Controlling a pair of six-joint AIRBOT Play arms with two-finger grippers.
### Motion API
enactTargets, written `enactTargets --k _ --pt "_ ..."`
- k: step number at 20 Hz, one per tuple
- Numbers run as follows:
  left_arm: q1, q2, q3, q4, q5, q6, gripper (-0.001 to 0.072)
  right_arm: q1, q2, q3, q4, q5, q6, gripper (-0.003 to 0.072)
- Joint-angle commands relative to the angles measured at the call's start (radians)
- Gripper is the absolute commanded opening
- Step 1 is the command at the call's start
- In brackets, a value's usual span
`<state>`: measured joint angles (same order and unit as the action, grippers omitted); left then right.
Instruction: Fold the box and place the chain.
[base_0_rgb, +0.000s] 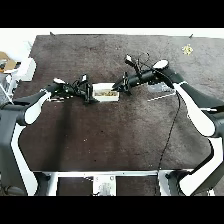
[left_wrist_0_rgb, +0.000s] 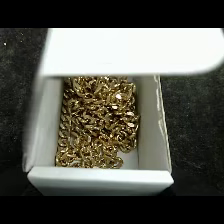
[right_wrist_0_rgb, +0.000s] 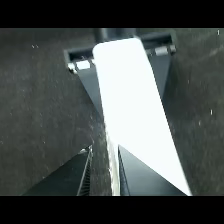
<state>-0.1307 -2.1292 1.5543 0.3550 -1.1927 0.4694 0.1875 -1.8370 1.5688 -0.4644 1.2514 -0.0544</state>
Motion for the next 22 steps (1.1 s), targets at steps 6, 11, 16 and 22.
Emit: enactTargets --k 6,11,16,22 --pt "0.0 0.0 0.0 0.0 0.0 0.0 0.0171 0.0 0.076 -0.053 0.187 -0.107 -0.085 0.0194" --pt "0.0 0.0 0.0 0.0 0.0 0.0 0.0171 0.0 0.084 0.032 0.119 -0.335 0.059 0.0078" --pt "0.0 0.0 0.0 0.0 0.0 0.0 0.0171 -0.001 -0.028 0.134 -0.039 -0.293 0.133 0.0217" --pt "0.0 0.0 0.0 0.0 0.0 0.0 0.0171 -0.001 -0.127 0.154 -0.038 -0.138 0.072 0.0345"
